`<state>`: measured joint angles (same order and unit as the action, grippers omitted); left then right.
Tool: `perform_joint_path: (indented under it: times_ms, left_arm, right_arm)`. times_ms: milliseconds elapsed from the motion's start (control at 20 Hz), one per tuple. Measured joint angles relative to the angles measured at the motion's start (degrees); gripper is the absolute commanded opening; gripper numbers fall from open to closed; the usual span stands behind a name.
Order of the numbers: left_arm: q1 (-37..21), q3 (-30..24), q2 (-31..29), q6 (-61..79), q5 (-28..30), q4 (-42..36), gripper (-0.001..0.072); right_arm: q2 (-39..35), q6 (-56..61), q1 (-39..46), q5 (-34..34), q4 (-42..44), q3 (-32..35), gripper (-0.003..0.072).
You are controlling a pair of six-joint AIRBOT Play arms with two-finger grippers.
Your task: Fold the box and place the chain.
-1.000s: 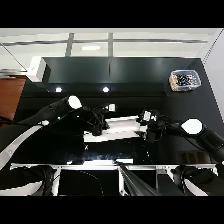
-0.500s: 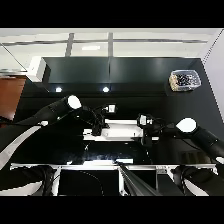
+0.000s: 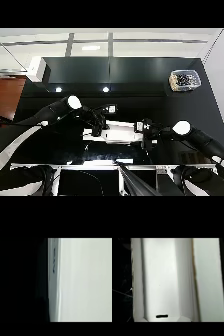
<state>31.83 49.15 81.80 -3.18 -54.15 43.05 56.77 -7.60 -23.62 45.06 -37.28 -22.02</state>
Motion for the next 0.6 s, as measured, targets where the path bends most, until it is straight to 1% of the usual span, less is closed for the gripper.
perform_joint_path:
  times_ms: [200,600]
  left_arm:
    - [0.0,0.0,0.0,0.0,-0.2,0.0,0.0024]
    - [0.0,0.0,0.0,-0.1,-0.3,-0.1,0.0024]
  right_arm:
    - [0.5,-1.7,0.0,-1.0,0.1,0.0,0.0703]
    - [3.7,-3.2,-0.1,-2.1,1.7,0.0,0.0702]
